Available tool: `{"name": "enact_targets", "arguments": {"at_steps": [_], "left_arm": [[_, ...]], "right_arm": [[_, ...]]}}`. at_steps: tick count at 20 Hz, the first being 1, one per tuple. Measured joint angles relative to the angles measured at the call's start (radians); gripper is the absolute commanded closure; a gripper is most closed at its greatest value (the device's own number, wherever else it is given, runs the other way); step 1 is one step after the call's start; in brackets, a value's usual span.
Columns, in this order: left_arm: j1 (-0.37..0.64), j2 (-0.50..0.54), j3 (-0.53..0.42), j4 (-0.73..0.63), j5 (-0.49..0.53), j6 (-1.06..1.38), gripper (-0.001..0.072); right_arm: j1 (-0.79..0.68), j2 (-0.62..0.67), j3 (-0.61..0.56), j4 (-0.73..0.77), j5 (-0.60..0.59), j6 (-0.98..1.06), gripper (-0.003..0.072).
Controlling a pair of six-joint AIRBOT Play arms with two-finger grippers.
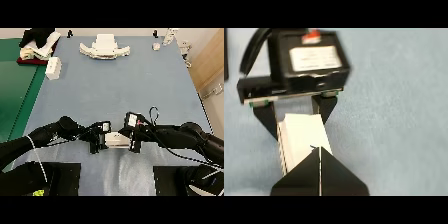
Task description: Fold the box.
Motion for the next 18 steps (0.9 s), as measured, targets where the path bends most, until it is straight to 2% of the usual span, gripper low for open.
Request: {"name": "enact_targets", "arguments": {"at_steps": [3,6,18], "left_arm": [[0.000,0.000,0.000,0.000,0.000,0.000,0.0236],[0.000,0.000,0.000,0.000,0.000,0.000,0.0236],[0.000,0.000,0.000,0.000,0.001,0.000,0.0235]], "right_arm": [[-0.007,0.016,-0.047,0.021,0.065,0.159,0.0685],[-0.006,0.023,-0.120,0.069,0.137,0.234,0.0685],[0.097,0.014,-0.277,0.115,0.288,0.286,0.0684]]}}
